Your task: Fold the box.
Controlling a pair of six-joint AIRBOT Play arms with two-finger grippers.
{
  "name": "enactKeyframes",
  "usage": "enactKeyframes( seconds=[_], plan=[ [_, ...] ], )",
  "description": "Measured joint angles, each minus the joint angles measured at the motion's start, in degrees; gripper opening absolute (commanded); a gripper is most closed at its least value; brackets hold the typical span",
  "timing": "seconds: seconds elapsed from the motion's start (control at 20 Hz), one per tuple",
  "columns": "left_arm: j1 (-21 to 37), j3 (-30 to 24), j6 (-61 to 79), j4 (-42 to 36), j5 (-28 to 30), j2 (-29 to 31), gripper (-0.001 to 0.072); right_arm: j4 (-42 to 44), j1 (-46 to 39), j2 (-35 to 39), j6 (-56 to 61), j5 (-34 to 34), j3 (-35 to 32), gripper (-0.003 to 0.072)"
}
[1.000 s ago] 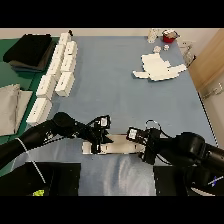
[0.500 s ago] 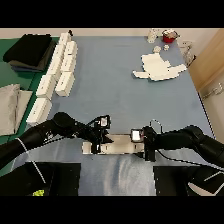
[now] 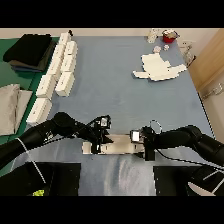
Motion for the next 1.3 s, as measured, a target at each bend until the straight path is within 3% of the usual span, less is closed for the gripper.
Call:
enactKeyframes(
  seconds=[0.5, 0.6, 0.7, 0.8, 0.85, 1.2, 1.25, 1.3],
  plan=[
    [0.0, 0.0, 0.02, 0.02, -0.04, 0.0, 0.0011, 4.85, -0.39, -3.21, -4.39, 5.2, -3.02, 0.0711],
    [0.0, 0.0, 0.02, 0.0, 0.0, 0.0, 0.0011, 5.09, -0.42, -3.3, -4.79, 5.22, -3.13, 0.0623],
    [0.0, 0.0, 0.02, 0.0, 0.02, 0.0, 0.0011, 5.33, -0.42, -3.3, -4.9, 5.07, -3.21, 0.0613],
    [0.0, 0.0, 0.02, 0.02, 0.0, 0.0, 0.001, 5.42, -0.42, -3.3, -5.09, 4.9, -3.21, 0.0523],
    [0.0, 0.0, 0.0, 0.02, -0.02, 0.0, 0.0011, 5.44, -0.44, -3.3, -5.11, 4.57, -3.21, 0.0517],
    [0.0, 0.0, 0.02, 0.02, -0.09, 0.02, 0.0011, 5.62, -0.46, -3.15, -5.2, 3.32, -3.21, 0.0519],
    [0.0, 0.0, 0.02, 0.04, -0.13, 0.0, 0.001, 5.62, -0.46, -2.95, -5.16, 3.06, -3.21, 0.0537],
    [0.0, 0.0, 0.02, 0.02, -0.11, 0.02, 0.0011, 5.62, -0.46, -2.78, -5.01, 2.93, -3.21, 0.0602]
  ],
)
